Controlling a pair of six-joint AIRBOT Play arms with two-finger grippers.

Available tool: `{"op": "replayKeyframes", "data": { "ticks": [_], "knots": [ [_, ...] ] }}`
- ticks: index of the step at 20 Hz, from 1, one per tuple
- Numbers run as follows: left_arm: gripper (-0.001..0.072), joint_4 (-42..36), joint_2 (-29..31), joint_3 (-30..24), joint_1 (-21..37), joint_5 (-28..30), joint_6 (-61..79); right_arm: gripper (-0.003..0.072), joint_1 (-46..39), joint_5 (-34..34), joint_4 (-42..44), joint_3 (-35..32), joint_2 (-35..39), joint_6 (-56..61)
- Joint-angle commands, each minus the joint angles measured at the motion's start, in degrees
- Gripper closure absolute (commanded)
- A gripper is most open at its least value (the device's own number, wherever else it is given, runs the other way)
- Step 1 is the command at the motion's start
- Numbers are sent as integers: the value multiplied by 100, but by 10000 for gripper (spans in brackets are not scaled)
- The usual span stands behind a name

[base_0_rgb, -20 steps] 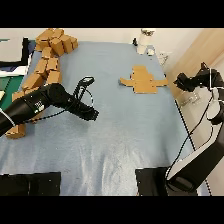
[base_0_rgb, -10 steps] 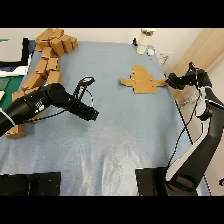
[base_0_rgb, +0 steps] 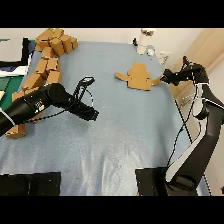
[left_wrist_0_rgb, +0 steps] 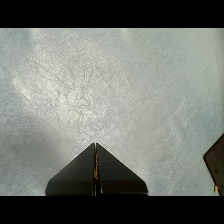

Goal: Fold the box.

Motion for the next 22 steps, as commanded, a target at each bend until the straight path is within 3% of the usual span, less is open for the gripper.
{"op": "replayKeyframes", "data": {
  "ticks": [1,4,6,15,20,21,22],
  "knots": [
    [699,2,-2,4,0,0,0,687,210,-535,96,-2,210,-177],
    [699,2,-2,4,0,0,0,687,437,-573,-59,-525,750,-199],
    [699,2,-2,4,0,0,0,687,605,-402,-476,-1217,1331,-195],
    [699,2,-2,4,0,0,0,687,1287,793,-872,-6522,5200,297],
    [699,2,-2,4,0,0,0,681,1825,916,-994,-8310,7003,946],
    [699,2,-2,4,0,0,0,641,1873,831,-1005,-8446,7178,946],
    [699,2,-2,4,0,0,0,472,1880,730,-1060,-8498,7257,949]
  ]
}}
